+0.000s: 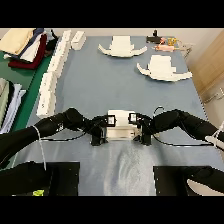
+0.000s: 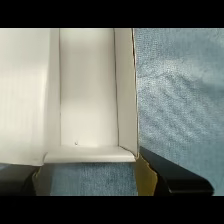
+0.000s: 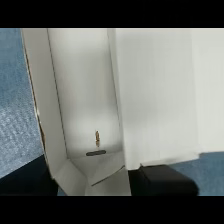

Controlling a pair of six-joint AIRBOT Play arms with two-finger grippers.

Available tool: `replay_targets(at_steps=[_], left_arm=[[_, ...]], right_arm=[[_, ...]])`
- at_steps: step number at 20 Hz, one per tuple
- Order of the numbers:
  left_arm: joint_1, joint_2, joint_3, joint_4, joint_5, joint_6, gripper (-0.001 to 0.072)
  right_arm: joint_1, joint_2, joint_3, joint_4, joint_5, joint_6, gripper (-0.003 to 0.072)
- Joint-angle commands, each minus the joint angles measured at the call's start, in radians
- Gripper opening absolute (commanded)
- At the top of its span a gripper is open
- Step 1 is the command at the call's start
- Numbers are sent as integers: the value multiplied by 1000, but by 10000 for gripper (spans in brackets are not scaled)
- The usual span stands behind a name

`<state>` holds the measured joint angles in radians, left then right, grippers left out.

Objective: Fold the box.

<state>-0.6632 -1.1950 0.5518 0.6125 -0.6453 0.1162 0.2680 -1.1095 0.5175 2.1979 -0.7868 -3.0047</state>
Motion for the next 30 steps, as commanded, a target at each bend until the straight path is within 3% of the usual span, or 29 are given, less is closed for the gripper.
replay_targets(at_steps=[1,9,10,11,12,30], left_arm=[[-10,-26,0,-15,28,-1,695],[-11,-27,0,-41,23,0,693],[-11,-27,0,-41,24,-1,671],[-10,-27,0,-41,24,-1,550],[-11,-27,0,-41,20,-1,506],[-10,-27,0,-40,7,0,509]], right_arm=[[0,0,0,0,0,2,507],[0,0,0,0,0,2,507],[0,0,1,0,0,2,507],[0,0,0,0,0,2,507],[0,0,1,0,0,2,507],[0,0,0,0,0,2,507]])
